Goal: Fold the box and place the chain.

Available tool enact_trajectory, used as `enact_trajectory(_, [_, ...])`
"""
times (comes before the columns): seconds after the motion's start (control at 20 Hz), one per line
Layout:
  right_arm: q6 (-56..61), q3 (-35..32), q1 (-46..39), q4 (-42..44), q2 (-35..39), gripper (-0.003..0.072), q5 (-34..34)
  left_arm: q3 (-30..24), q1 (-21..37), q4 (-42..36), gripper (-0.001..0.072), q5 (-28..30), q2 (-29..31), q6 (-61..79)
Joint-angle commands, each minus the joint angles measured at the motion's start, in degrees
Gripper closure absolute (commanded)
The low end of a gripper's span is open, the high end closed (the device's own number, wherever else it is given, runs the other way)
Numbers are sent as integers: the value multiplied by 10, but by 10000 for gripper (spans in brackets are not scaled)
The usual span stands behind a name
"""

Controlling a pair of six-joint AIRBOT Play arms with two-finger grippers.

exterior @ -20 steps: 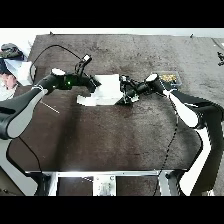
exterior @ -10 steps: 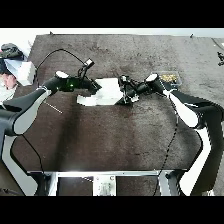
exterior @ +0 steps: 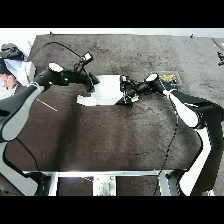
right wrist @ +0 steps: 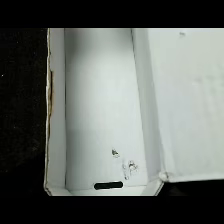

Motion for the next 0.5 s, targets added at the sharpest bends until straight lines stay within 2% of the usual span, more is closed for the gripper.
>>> enact_trajectory(0.0, [0,0,0,0,0,242,0,3,23,63,695,-95,39,0])
enact_trajectory(0.05, [0,0,0,0,0,242,0,4,24,103,523,-119,41,4])
enact_trajectory(0.1, [0,0,0,0,0,242,0,3,22,155,153,-132,42,-1])
enact_trajectory(0.15, [0,0,0,0,0,242,0,-1,19,190,42,-131,42,-14])
enact_trajectory(0.25, [0,0,0,0,0,242,0,-15,8,259,39,-122,42,-8])
enact_trajectory(0.3, [0,0,0,0,0,242,0,-30,1,288,37,-92,42,-7])
enact_trajectory(0.45, [0,0,0,0,0,242,0,-69,-11,295,39,-26,41,-3])
